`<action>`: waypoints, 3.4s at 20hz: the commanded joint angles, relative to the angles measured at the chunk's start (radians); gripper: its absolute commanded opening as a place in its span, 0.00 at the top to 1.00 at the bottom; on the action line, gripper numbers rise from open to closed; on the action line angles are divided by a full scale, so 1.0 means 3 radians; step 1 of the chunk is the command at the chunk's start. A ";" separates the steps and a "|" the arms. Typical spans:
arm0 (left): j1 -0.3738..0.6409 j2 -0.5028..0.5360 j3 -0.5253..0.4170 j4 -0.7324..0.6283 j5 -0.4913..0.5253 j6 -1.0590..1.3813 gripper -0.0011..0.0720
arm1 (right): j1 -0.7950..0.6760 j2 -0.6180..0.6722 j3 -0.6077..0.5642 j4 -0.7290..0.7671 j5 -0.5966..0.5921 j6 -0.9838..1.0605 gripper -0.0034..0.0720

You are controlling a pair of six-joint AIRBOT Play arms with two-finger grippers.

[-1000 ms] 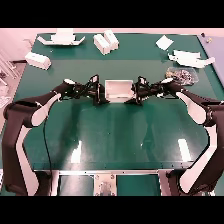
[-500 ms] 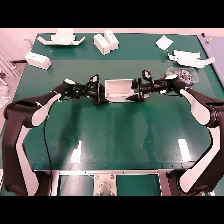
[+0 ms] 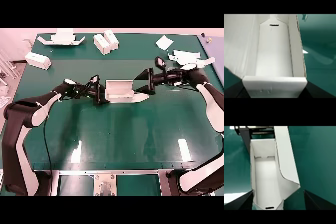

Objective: Fold the box and place the chain.

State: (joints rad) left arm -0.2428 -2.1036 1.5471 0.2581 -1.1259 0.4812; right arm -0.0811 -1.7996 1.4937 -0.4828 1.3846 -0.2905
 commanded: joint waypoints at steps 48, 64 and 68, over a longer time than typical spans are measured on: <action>0.0001 0.0003 -0.0001 -0.0013 -0.0001 -0.0005 0.25 | 0.0350 -0.0679 0.0905 -0.0015 -0.0023 0.0768 0.94; 0.0001 0.0003 -0.0001 -0.0013 -0.0001 -0.0005 0.25 | -0.0094 0.0763 -0.0908 -0.0070 -0.1369 0.1087 0.95; 0.0001 0.0003 -0.0001 -0.0013 -0.0001 -0.0005 0.25 | -0.0084 0.0768 -0.1343 0.0006 -0.1424 0.0813 0.75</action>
State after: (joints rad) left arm -0.2432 -2.1036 1.5463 0.2539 -1.1263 0.4793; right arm -0.1066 -1.5894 1.1965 -0.4999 1.0142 0.0170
